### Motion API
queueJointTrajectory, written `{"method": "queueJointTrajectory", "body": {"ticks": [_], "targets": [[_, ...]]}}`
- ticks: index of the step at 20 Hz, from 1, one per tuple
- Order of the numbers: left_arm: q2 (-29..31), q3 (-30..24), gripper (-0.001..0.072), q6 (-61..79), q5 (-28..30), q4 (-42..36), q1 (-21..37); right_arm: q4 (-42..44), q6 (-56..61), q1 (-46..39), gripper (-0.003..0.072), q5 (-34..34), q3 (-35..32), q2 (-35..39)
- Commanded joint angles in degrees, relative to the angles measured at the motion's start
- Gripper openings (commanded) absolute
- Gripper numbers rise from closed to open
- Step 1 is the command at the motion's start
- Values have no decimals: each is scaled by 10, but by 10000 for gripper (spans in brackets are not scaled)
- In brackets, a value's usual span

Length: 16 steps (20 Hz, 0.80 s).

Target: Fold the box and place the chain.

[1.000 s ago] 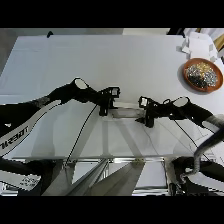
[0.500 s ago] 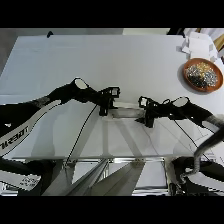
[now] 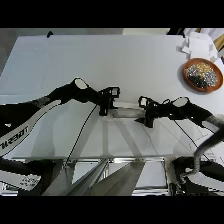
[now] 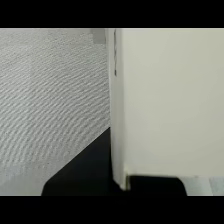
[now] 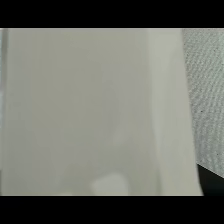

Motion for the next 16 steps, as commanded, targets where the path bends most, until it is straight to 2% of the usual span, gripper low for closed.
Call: {"method": "queueJointTrajectory", "body": {"ticks": [1,4,6,10,16], "targets": [[0,0,13,0,0,0,0,1,4,0,492,0,0,0],[0,0,13,0,0,0,0,1,14,0,495,4,0,0],[0,0,13,0,0,0,0,1,19,0,612,5,0,0],[0,0,13,0,0,0,0,7,26,-23,630,23,0,0],[0,0,13,0,0,0,0,10,15,-40,613,35,0,0]]}}
